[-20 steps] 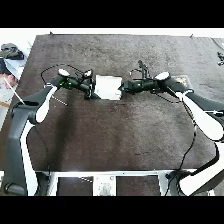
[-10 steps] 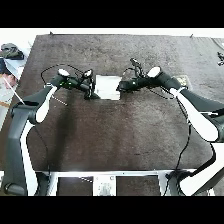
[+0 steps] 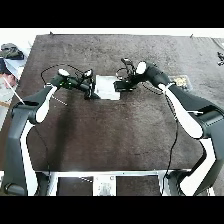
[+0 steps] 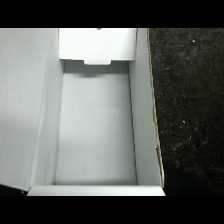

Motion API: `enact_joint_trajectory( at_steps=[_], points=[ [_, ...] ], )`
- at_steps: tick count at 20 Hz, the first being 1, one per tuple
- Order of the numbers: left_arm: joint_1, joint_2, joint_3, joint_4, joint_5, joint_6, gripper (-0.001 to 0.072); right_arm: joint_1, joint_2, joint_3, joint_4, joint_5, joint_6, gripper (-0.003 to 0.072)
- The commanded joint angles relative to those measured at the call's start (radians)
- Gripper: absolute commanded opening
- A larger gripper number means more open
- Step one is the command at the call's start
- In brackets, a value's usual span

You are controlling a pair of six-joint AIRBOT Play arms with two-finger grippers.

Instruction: Fold the box and place the chain.

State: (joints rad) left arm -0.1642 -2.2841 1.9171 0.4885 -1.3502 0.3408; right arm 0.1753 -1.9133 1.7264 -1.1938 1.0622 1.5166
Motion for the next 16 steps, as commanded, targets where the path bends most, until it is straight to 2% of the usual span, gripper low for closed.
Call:
enact_joint_trajectory(
  at_steps=[1,7,12,16],
  points=[
    [0.000,-0.001,0.000,0.000,0.000,0.000,0.0347,0.032,-0.017,0.082,-0.163,0.087,0.185,0.0399],
    [0.000,-0.001,0.000,0.000,0.000,0.000,0.0347,0.080,-0.053,0.140,-0.267,0.161,0.324,0.0399],
    [0.000,-0.001,0.000,0.000,0.000,0.000,0.0348,0.083,-0.080,0.172,-0.309,0.161,0.378,0.0399],
    [0.000,-0.001,0.000,0.000,0.000,0.000,0.0347,0.083,-0.083,0.172,-0.337,0.113,0.410,0.0399]
  ],
)
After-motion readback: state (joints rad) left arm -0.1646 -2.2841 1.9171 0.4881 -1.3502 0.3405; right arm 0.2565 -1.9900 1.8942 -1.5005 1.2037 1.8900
